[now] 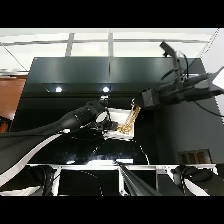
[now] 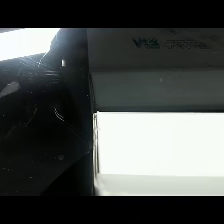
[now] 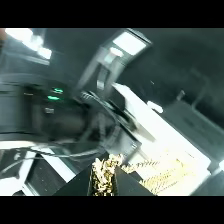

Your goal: Fold the box and place the chain.

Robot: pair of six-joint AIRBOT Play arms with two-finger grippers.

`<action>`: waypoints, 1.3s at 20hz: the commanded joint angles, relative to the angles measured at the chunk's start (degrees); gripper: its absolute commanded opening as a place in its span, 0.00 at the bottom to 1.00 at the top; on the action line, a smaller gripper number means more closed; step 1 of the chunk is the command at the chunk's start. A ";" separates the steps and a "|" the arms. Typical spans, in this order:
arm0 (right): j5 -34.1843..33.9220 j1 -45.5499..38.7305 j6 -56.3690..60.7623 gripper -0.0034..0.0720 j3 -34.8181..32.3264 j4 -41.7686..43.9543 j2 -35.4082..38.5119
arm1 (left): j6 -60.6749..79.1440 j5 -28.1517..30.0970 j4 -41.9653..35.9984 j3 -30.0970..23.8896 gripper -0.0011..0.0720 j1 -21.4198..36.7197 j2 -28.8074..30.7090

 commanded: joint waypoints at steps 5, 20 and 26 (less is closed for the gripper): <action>-11.13 4.09 2.89 0.05 -13.66 0.81 -0.20 | 0.00 0.00 0.00 -0.02 0.05 0.02 -0.04; -13.20 5.25 -1.55 0.06 -14.73 12.52 -0.44 | 0.00 0.00 -0.20 -0.02 0.05 0.00 -0.04; -13.86 5.22 -1.90 0.06 -14.53 10.21 -0.44 | 0.00 0.00 -0.20 -0.02 0.05 0.00 -0.04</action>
